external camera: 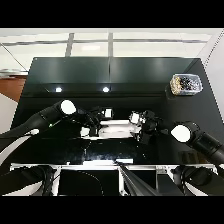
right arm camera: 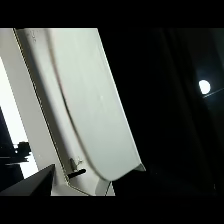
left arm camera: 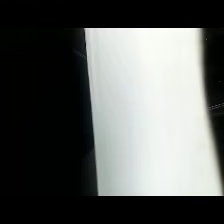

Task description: Fold the box and place the chain.

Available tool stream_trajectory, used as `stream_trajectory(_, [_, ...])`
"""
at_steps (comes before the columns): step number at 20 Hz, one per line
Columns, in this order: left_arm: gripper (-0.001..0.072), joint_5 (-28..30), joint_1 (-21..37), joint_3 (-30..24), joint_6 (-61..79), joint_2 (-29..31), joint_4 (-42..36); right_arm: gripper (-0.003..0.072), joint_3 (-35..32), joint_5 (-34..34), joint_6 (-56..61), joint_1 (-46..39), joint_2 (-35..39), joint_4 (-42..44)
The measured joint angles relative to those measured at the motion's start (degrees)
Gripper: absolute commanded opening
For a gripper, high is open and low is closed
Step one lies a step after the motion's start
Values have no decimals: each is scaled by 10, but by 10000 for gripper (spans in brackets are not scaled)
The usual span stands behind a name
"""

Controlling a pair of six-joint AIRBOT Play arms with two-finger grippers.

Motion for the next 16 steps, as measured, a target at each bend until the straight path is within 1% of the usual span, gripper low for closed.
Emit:
stream_trajectory(6, [31, 0, 0, 0, 0, 0, -1, 696, 0, 15, -19, -2, -7, 26])
stream_trajectory(12, [32, 0, 0, 0, 0, 0, -2, 696, 0, 62, -152, -52, -32, 150])
stream_trajectory(14, [31, 0, 0, 0, 0, 0, -2, 696, 0, 75, -199, -59, -51, 190])
stream_trajectory(16, [32, 0, 0, 0, 0, 0, -2, 696, 0, 83, -233, -56, -71, 212])
